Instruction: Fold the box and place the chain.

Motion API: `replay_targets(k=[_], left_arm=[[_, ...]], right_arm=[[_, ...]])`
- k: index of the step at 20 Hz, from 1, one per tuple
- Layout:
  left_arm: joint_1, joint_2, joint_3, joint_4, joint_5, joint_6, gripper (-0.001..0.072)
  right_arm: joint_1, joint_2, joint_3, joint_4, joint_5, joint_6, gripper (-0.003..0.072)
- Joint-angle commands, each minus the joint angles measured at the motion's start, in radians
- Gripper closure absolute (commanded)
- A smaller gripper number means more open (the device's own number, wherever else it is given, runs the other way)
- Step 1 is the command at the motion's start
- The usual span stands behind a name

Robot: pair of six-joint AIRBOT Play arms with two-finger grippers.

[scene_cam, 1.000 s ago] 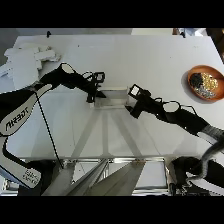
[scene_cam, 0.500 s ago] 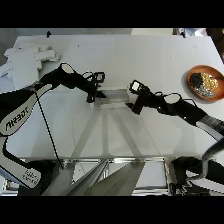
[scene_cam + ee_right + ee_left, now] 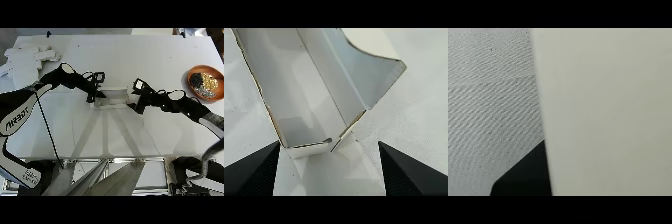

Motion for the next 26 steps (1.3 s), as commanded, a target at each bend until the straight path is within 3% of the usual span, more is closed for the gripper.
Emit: replay_targets(k=[1,4,8,12,17,26], left_arm=[[-0.001,0.001,0.0,0.0,0.0,0.0,0.0693],[-0.001,0.001,0.0,0.0,0.0,0.0,0.0693],[-0.001,0.001,0.0,0.0,0.0,0.0,0.0693],[-0.001,0.001,0.0,0.0,0.0,0.0,0.0693],[-0.001,0.001,0.0,0.0,0.0,0.0,0.0693],[-0.001,0.001,0.0,0.0,0.0,0.0,0.0693]], right_arm=[[-0.002,-0.008,0.002,0.047,-0.062,0.014,0.003],[-0.006,-0.036,0.018,0.062,-0.122,0.033,0.003],[-0.007,-0.107,0.106,-0.095,0.066,0.032,0.003],[-0.007,-0.118,0.18,-0.221,0.095,0.036,0.003],[-0.019,-0.131,0.222,-0.238,0.184,0.032,0.003],[-0.04,-0.274,0.314,-0.251,0.377,0.023,0.003]])
